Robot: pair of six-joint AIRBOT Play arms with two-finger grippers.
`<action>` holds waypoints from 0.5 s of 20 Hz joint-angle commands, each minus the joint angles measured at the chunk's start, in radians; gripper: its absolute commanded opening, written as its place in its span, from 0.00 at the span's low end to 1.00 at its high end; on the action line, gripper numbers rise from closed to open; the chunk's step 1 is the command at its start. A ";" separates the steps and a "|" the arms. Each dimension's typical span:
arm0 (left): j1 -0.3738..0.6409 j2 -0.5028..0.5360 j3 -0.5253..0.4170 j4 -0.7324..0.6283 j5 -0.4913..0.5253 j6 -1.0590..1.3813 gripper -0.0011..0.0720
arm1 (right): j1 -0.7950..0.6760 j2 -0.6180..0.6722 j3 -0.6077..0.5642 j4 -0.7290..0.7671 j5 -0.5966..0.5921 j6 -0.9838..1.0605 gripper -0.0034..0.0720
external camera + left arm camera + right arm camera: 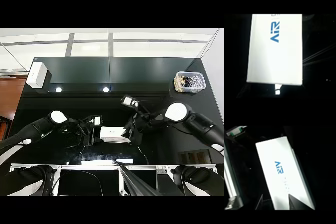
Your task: Fold the box and place the chain.
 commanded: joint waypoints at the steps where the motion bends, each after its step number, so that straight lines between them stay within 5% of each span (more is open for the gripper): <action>1: 0.000 0.000 0.000 0.000 0.001 0.000 0.65 | -0.103 0.027 0.007 0.004 0.159 0.261 0.53; 3: 0.000 0.000 0.000 0.000 0.002 0.001 0.65 | -0.133 0.027 -0.037 0.072 0.192 0.335 0.06; 6: 0.000 0.000 0.000 0.000 0.002 0.000 0.65 | -0.120 0.019 -0.137 0.334 0.118 0.333 0.06; 10: 0.000 0.000 0.000 0.000 0.002 0.001 0.65 | -0.090 -0.018 -0.184 0.388 -0.069 0.359 0.06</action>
